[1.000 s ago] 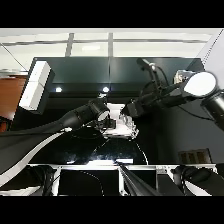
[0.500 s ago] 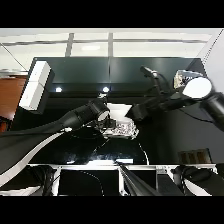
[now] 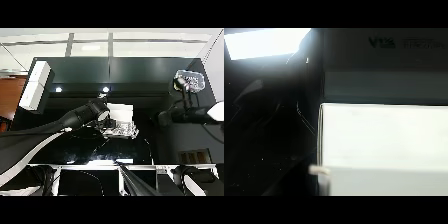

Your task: Fold the box and place the chain.

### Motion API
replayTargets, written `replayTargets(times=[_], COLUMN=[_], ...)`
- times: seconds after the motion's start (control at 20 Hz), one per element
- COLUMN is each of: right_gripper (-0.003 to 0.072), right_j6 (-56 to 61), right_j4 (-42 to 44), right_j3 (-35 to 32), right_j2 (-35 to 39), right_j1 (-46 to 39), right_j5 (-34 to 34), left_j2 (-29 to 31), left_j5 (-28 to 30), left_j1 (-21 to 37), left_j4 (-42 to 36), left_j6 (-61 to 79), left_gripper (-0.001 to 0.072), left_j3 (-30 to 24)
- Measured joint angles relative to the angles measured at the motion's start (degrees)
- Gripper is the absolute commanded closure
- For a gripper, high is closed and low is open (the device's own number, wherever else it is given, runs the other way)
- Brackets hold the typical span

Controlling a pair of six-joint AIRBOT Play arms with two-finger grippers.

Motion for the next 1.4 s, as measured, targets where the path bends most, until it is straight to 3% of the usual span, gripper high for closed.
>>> replayTargets(times=[0.25,0.45,0.7,1.05,1.4], right_gripper=[-0.0023,-0.0024,-0.0023,-0.0021,-0.0013], right_j6=[-25.0,-46.1,-64.2,-72.6,-71.2], right_j4=[1.7,10.4,21.6,27.0,26.1], right_j3=[-9.7,-11.8,-12.3,-12.4,-12.0], right_j2=[-0.3,-5.7,-11.4,-14.8,-16.0], right_j1=[8.0,13.8,16.2,16.9,18.7], right_j5=[-10.4,-15.8,-20.2,-21.5,-23.8], left_j2=[0.0,0.0,0.0,0.0,0.0], left_j5=[0.0,0.0,0.0,0.0,0.0], left_j1=[0.0,0.0,0.0,0.0,0.0], left_j4=[0.0,0.0,0.0,0.0,0.0], left_j6=[0.0,0.0,0.0,0.0,0.0], left_gripper=[0.0679,0.0679,0.0679,0.0679,0.0679], left_j3=[0.0,0.0,0.0,0.0,0.0])
